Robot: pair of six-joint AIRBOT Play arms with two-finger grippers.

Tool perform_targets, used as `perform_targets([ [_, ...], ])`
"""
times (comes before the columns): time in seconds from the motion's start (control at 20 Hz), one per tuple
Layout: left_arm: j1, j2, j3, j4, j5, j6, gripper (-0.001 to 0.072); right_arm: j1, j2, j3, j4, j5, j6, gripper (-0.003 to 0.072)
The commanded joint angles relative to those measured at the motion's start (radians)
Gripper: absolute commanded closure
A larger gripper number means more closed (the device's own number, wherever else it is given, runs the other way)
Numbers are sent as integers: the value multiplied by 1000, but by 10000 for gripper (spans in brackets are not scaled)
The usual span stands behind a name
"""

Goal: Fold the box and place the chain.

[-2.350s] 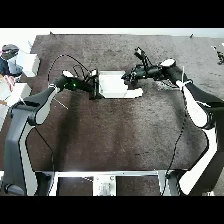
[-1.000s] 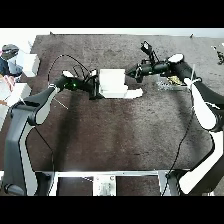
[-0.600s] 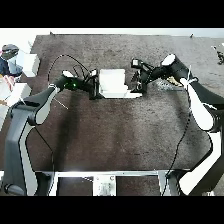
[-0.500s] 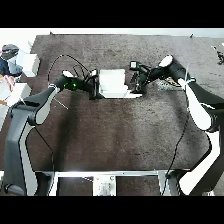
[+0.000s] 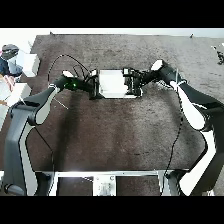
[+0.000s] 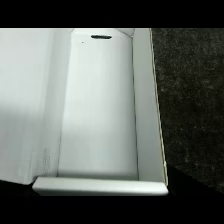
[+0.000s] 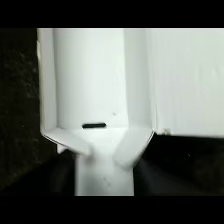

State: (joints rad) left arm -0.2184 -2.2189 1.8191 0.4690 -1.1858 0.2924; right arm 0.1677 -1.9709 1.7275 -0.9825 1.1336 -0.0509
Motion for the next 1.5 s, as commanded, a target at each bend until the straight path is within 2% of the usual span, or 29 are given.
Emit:
perform_targets([
  [0.0, 0, 0, 0, 0, 0, 0, 172, 3, -2, 0, 38, 18, 3, 411],
  [0.45, 0, 0, 0, 0, 0, 0, 172, 4, -29, 0, 193, -13, 2, 409],
  [0.55, 0, 0, 0, 0, 0, 0, 172, 8, -29, -2, 194, -13, 2, 379],
  [0.85, 0, 0, 0, 0, 0, 0, 172, 10, -31, -2, 194, 12, -26, 379],
  [0.9, 0, 0, 0, 0, 0, 0, 172, 10, -31, -2, 187, 18, -28, 338],
  [0.95, 0, 0, 0, 0, 0, 0, 172, 10, -31, -2, 172, 18, -28, 154],
  [1.15, 0, 0, 0, 0, 0, 0, 172, 10, -31, -2, 151, 19, -35, 132],
  [1.2, 0, 0, 0, 0, 0, 0, 172, 10, -31, -2, 153, 16, -38, -34],
  [1.35, 0, 0, 0, 0, 0, 0, 172, 10, -31, -2, 149, 10, -39, -26],
  [1.4, 0, 0, 0, 0, 0, 0, 172, 10, -30, -2, 148, 10, -39, 69],
  [1.45, 0, 0, 0, 0, 0, 0, 172, 9, -30, -1, 148, 9, -30, 229],
])
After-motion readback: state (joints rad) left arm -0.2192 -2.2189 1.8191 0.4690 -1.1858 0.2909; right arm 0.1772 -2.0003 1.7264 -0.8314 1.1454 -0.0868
